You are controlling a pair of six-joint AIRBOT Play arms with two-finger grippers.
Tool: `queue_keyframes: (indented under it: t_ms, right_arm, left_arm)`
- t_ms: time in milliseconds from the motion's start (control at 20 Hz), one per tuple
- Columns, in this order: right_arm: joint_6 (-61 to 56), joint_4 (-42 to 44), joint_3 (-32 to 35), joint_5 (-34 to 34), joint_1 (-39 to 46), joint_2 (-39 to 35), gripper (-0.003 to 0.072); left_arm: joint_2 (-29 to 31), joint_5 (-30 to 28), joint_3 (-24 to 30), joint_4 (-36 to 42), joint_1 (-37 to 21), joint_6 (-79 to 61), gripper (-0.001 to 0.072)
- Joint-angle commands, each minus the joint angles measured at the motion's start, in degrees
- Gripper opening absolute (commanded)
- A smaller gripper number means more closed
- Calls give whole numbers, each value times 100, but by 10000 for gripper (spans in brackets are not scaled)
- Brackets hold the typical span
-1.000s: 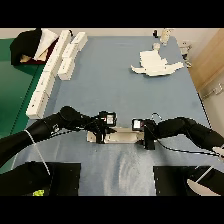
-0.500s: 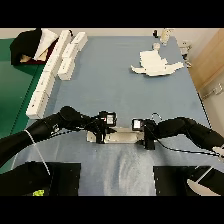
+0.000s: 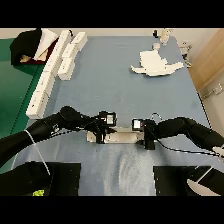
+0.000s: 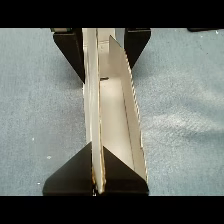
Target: Fold the box.
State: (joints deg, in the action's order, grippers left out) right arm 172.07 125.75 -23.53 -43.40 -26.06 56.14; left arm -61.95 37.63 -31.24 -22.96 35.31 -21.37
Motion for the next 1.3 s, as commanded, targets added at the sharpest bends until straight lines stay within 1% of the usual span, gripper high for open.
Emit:
queue_keyframes:
  t_ms: [0,200,250,300,350,450,550,600,700,800,850,900,950,1000,1050,1100,1200,1250]
  right_arm:
    - [0,0,4,0,-4,-2,448]
    - [0,0,4,0,-4,-2,448]
    - [0,0,4,0,-4,-4,448]
    - [0,0,4,0,-4,-2,449]
    - [0,0,4,0,-4,-2,449]
    - [0,0,4,0,-4,-2,448]
    - [0,0,4,0,-4,-4,448]
    - [0,0,4,0,-4,-4,448]
    - [0,0,4,0,-4,-2,448]
    - [0,0,4,0,-4,-2,448]
    - [0,-2,4,0,-4,-4,448]
    - [0,0,4,0,-4,-2,449]
    - [0,-2,2,0,-4,-2,448]
    - [0,0,4,0,-4,-2,449]
    - [0,0,4,0,-4,-2,449]
    - [0,-2,4,0,-4,-2,448]
    - [0,0,4,0,-4,-2,448]
    - [0,0,4,2,-4,-2,448]
  left_arm:
    - [0,9,-7,0,4,0,12]
    - [-13,0,-7,-2,2,9,14]
    - [-15,-37,-7,-7,-4,28,26]
    - [-15,-101,-7,-4,-4,28,252]
    - [-15,-153,-7,0,-4,57,446]
    - [-15,-343,-7,-4,-4,68,448]
    - [48,-623,-7,-87,-4,511,448]
    - [142,-756,-7,-264,-7,922,448]
    - [479,-758,-7,-1139,-57,2243,448]
    - [905,-407,-7,-2450,-278,4266,447]
    - [1121,-4,-7,-3084,-442,5309,437]
    - [1305,481,-7,-3550,-605,6161,259]
    - [1462,1091,-7,-3805,-767,6776,6]
    - [1563,1683,-7,-3801,-879,7036,13]
    - [1609,2103,-7,-3753,-896,7302,13]
    - [1617,2400,-7,-3670,-879,7700,12]
    - [1593,2732,-4,-3067,-715,8196,12]
    - [1543,2739,-7,-2621,-544,8234,13]
